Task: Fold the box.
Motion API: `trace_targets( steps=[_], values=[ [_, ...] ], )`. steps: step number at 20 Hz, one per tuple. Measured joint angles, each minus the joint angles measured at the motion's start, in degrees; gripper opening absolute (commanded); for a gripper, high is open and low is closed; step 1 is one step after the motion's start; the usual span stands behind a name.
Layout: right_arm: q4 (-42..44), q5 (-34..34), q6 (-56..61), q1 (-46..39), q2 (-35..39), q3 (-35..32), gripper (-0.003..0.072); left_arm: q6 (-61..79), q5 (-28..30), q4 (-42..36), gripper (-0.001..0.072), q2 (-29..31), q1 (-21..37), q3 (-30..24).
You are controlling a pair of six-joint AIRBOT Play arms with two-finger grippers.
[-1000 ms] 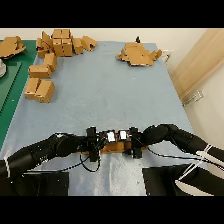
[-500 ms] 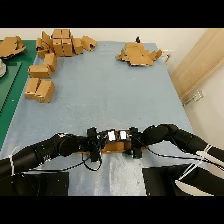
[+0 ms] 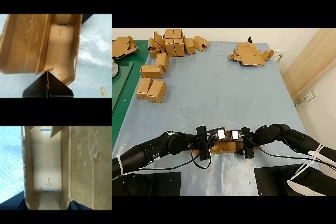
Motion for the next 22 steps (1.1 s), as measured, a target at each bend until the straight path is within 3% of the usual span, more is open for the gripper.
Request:
trace_targets(
  steps=[6, 7, 8, 9, 10, 11, 15, 22],
  values=[
    [0.00, 0.00, -0.02, 0.00, 0.00, 0.02, 0.0495, -6.88, -6.64, 9.38, 0.0013, 2.10, 3.74, 0.00],
    [0.02, 0.00, -0.02, 0.00, 0.00, 0.02, 0.0495, -8.13, -8.66, 11.15, 0.0088, 2.86, 4.48, 0.00],
    [0.02, 0.00, -0.02, 0.00, 0.00, 0.02, 0.0494, -9.07, -10.23, 12.41, 0.0408, 3.56, 5.01, 0.00],
    [0.02, 0.00, -0.02, 0.00, 0.00, 0.02, 0.0495, -9.66, -11.58, 13.29, 0.0454, 4.24, 5.22, 0.00],
    [0.00, 0.00, -0.02, 0.00, 0.00, 0.02, 0.0494, -10.40, -12.63, 13.77, 0.0350, 4.79, 5.31, 0.00],
    [0.00, 0.00, -0.02, 0.00, 0.00, 0.02, 0.0494, -10.67, -13.31, 14.32, 0.0339, 5.22, 5.05, 0.00],
    [0.00, 0.00, -0.02, 0.00, 0.00, 0.02, 0.0494, -11.56, -14.08, 14.88, 0.0339, 5.88, 2.45, 0.00],
    [0.00, 0.00, 0.00, 0.00, 0.00, 0.02, 0.0494, -11.96, -8.61, 11.10, 0.0340, 3.67, 0.04, 0.00]
  ],
)
